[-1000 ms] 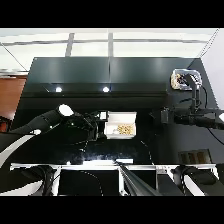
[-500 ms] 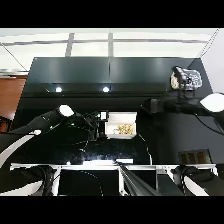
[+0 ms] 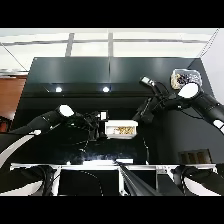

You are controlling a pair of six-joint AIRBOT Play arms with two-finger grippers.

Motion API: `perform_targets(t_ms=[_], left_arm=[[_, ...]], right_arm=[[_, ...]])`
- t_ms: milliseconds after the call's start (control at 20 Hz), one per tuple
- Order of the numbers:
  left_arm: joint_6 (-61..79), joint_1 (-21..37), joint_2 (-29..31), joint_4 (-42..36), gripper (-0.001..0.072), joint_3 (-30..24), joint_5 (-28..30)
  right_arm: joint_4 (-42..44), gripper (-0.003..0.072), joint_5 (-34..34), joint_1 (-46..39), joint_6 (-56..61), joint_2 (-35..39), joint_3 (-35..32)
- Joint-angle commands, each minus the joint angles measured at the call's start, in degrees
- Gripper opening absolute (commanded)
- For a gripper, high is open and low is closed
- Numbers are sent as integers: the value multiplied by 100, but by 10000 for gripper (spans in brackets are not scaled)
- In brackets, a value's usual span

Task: Fold the box and place the chain.

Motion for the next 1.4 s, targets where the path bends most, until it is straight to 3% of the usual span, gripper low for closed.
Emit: perform_targets(t_ms=[0,450,850,1150,1350], left_arm=[[4,-2,-4,4,484,4,-4],[4,-2,-4,4,484,4,-7],[4,-2,-4,4,485,4,-7],[7,-2,-4,4,485,4,-9],[7,-2,-4,4,485,4,-9]], right_arm=[[31,720,365,70,-1364,-26,33],[-481,720,197,914,-1552,-28,31],[-595,720,448,955,-1517,428,28],[-610,720,-306,979,-1768,455,-227],[-623,720,-350,1106,-1784,452,-437]])
